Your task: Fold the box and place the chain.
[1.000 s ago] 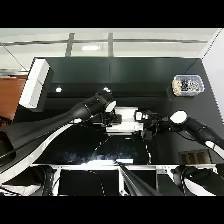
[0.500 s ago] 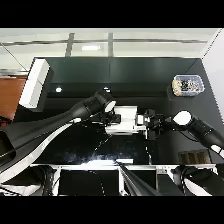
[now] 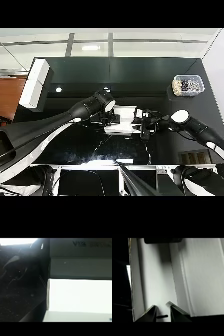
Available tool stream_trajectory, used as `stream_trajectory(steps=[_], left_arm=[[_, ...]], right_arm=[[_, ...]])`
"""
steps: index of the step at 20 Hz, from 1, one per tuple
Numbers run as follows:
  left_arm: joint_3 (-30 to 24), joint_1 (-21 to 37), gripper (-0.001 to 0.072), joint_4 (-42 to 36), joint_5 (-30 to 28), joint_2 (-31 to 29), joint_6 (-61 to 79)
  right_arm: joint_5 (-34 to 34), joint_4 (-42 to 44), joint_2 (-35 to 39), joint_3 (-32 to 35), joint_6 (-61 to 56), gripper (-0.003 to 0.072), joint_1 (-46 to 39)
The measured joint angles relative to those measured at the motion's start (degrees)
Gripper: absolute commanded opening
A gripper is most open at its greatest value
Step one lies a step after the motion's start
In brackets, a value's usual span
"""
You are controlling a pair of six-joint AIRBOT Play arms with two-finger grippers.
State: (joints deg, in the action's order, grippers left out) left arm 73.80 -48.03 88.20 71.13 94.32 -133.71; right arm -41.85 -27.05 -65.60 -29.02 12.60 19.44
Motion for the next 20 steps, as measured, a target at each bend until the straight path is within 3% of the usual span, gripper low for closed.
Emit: stream_trajectory(steps=[2,3,4,6,8,9,11,15,20], left_arm=[[0.00,0.00,0.0030,0.00,-0.02,0.00,0.02],[0.00,0.00,0.0030,0.00,-0.04,0.00,0.02],[0.00,0.00,0.0030,-0.02,-0.09,0.00,0.02],[0.00,0.00,0.0029,-0.07,-0.24,0.00,0.02],[0.00,0.00,0.0030,-0.11,-0.24,0.00,0.02],[0.00,0.00,0.0030,-0.15,-0.28,0.00,0.02],[0.00,0.00,0.0029,-0.17,-0.28,0.00,0.02],[0.00,0.00,0.0029,-0.24,-0.33,0.00,-0.02],[0.00,0.00,0.0029,-0.42,-0.28,0.00,-0.09]], right_arm=[[0.44,2.51,-1.05,0.00,-0.07,0.0103,0.63],[0.59,3.43,-1.40,0.00,-0.74,0.0151,0.85],[0.66,3.89,-1.64,0.00,-1.16,0.0369,0.96],[0.81,4.55,-1.90,0.00,-2.25,0.0148,1.16],[1.09,4.52,-2.08,0.00,-3.19,0.0375,1.25],[1.25,4.46,-2.12,0.00,-3.48,0.0145,1.27],[1.99,3.76,-2.19,0.00,-4.35,0.0026,1.27],[1.68,0.87,-1.20,-0.46,-11.41,0.0019,0.63],[-6.95,-10.58,5.73,-5.18,-40.48,0.0019,-9.81]])
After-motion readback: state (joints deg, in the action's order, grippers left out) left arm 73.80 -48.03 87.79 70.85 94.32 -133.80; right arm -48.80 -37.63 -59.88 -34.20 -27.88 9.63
